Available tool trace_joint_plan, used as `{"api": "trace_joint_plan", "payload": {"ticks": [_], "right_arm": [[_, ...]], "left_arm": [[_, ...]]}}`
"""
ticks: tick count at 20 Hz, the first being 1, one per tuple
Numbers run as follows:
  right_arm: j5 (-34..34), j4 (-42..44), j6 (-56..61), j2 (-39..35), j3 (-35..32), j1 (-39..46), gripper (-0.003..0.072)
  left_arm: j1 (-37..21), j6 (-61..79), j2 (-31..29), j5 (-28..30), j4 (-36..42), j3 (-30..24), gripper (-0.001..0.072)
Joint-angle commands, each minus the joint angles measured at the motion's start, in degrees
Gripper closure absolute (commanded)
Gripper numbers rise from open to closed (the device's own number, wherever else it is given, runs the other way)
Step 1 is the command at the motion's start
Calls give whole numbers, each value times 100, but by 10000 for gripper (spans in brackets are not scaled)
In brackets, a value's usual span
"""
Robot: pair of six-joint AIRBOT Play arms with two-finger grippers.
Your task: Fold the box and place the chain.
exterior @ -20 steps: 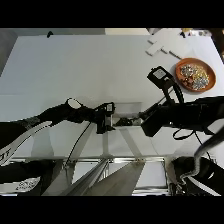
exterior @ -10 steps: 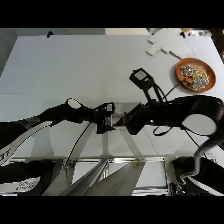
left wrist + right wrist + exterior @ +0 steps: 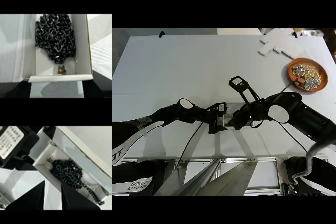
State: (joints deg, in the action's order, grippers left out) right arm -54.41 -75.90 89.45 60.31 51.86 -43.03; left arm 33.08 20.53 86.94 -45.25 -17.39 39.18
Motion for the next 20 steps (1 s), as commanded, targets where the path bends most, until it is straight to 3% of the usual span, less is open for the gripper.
{"api": "trace_joint_plan", "payload": {"ticks": [1,6,9,14,20], "right_arm": [[-11,-70,-208,-356,96,175,457],[-442,-710,-269,-1115,98,1440,456],[-686,-1132,-221,-1058,17,2194,346],[-166,-1198,-219,-358,-243,2955,347],[525,-1679,546,916,-254,3001,349]], "left_arm": [[-2,0,-4,0,0,0,576],[-2,2,-4,2,0,0,576],[-2,0,-4,0,0,0,576],[-2,2,-4,2,0,0,576],[-2,2,-4,2,0,0,576]]}}
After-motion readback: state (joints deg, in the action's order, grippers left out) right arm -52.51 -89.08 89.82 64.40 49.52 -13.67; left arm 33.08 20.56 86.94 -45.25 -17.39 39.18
